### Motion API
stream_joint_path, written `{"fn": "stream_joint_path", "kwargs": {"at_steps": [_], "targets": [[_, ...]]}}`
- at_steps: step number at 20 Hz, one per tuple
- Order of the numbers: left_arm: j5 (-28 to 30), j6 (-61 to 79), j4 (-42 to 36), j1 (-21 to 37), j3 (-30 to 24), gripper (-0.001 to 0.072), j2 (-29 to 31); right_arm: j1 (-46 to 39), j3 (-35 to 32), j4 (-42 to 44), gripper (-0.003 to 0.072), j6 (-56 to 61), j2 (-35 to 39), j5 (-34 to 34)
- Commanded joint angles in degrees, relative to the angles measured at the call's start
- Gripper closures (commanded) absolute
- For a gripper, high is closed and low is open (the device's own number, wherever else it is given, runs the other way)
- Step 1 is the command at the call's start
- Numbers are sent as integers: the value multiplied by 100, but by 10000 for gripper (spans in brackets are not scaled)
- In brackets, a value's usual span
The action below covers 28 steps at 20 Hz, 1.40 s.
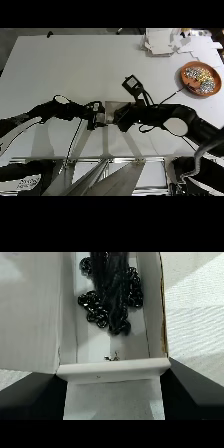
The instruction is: Fold the box and place the chain.
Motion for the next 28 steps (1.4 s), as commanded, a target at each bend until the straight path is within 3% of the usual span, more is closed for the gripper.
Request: {"fn": "stream_joint_path", "kwargs": {"at_steps": [1, 5, 6, 7, 8, 13, 18, 24, 28], "targets": [[2, 2, 0, 4, 2, 622, 4, 4, -70, 76, 664, -142, -542, -50], [2, 0, 0, 4, 2, 622, 4, 4, -70, 72, 660, -153, -658, -55], [2, 0, 2, 4, 2, 622, 4, 4, -70, 68, 587, -219, -656, -52], [2, 0, 2, 4, 2, 622, 4, 4, -68, 72, 435, -356, -625, -52], [2, 0, 2, 2, 2, 622, 4, 4, -57, 70, 357, -468, -549, -42], [4, 2, 0, 4, 2, 622, 4, -151, 474, -778, 393, -433, 125, 490], [2, 0, 0, 2, 2, 622, 4, -1495, 691, -1558, 396, 39, 251, 1303], [2, 2, 0, 4, 2, 622, 4, -3353, 651, -2124, 396, 927, -278, 1744], [4, 0, 0, 2, 2, 622, 4, -3709, 435, -2129, 394, 1338, -944, 1755]]}}
